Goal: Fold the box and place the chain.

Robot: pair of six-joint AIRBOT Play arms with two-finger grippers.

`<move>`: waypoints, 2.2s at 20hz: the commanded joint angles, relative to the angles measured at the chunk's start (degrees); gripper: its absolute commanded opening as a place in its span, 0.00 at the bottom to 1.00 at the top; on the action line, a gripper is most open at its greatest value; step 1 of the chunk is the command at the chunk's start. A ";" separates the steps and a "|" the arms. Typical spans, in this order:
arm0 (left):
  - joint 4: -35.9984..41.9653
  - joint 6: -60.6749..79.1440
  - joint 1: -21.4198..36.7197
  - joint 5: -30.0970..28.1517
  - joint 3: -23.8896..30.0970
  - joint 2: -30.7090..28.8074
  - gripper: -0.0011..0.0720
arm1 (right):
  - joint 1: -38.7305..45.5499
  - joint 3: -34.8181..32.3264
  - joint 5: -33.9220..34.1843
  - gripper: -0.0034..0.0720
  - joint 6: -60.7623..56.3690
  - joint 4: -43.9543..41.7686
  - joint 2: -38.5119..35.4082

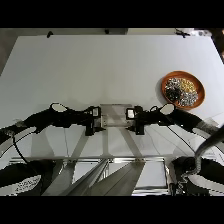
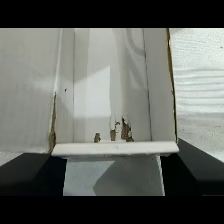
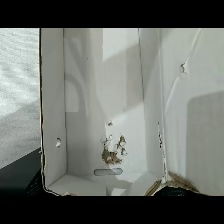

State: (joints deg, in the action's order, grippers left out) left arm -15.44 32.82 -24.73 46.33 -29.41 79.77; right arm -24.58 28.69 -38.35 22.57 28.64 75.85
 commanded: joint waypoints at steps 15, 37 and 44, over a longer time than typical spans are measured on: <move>0.24 -0.09 0.00 -0.31 -0.04 0.02 0.22 | 0.00 0.00 -0.46 0.95 -5.31 0.00 -0.02; 0.24 -0.07 0.00 -0.26 -0.04 0.02 0.22 | 7.43 0.00 -16.28 0.05 -37.94 14.14 -31.17; 0.22 -0.07 0.00 -0.26 -0.04 0.02 0.22 | -2.60 -0.02 9.57 0.05 -36.02 -4.76 -25.40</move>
State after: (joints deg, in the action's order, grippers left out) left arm -15.20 32.75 -24.77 46.09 -29.41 79.79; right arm -23.86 28.62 -38.24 -12.64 30.81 47.40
